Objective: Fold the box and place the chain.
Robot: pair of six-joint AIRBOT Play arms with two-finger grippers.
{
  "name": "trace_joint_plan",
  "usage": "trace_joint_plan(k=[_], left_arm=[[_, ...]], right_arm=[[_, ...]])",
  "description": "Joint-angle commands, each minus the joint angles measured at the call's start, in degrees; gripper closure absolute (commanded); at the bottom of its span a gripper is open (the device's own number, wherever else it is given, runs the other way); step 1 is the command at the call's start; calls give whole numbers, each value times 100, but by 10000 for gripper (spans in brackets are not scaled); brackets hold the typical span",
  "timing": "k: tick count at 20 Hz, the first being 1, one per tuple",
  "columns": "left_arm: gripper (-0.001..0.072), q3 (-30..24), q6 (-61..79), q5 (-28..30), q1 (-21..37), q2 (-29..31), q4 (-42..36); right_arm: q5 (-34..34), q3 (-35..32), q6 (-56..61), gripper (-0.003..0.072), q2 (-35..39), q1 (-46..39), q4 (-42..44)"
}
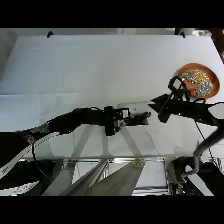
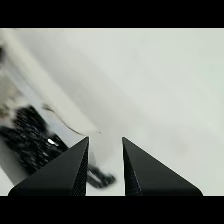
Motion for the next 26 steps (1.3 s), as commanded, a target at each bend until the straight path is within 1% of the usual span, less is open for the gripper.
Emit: trace_joint_plan(k=[1, 3, 6, 7, 8, 9, 10, 15, 19, 21, 24, 26], left_arm=[[557, 0, 2, 2, 2, 2, 2], [557, 0, 2, 2, 2, 2, 2], [557, 0, 2, 2, 2, 2, 2], [557, 0, 2, 2, 2, 2, 2], [557, 0, 2, 2, 2, 2, 2], [557, 0, 4, 2, 2, 2, 2], [557, 0, 2, 4, 2, 2, 2], [557, 0, 2, 2, 2, 2, 2], [557, 0, 4, 2, 2, 2, 2], [557, 0, 2, 2, 2, 2, 2], [557, 0, 2, 2, 2, 2, 2], [557, 0, 2, 2, 2, 2, 2]], right_arm=[[-216, -2, 420, 461, -256, -348, -1410], [-393, -2, 146, 461, -702, -348, -1840], [-201, -2, -1401, 436, -1233, -205, -1814], [-188, -2, -1738, 399, -1394, -76, -1729], [-229, 0, -2050, 336, -1561, 66, -1598], [-308, 0, -2304, 287, -1711, 188, -1443], [-352, 0, -2490, 278, -1834, 271, -1285], [-345, 0, -3351, 279, -2168, 420, -374], [-317, 0, -3735, 290, -2295, 420, 59], [-262, -2, -4063, 361, -2380, 420, 85], [-271, 0, -4422, 386, -2409, 420, 90], [-284, 0, -4430, 459, -2409, 420, 90]])
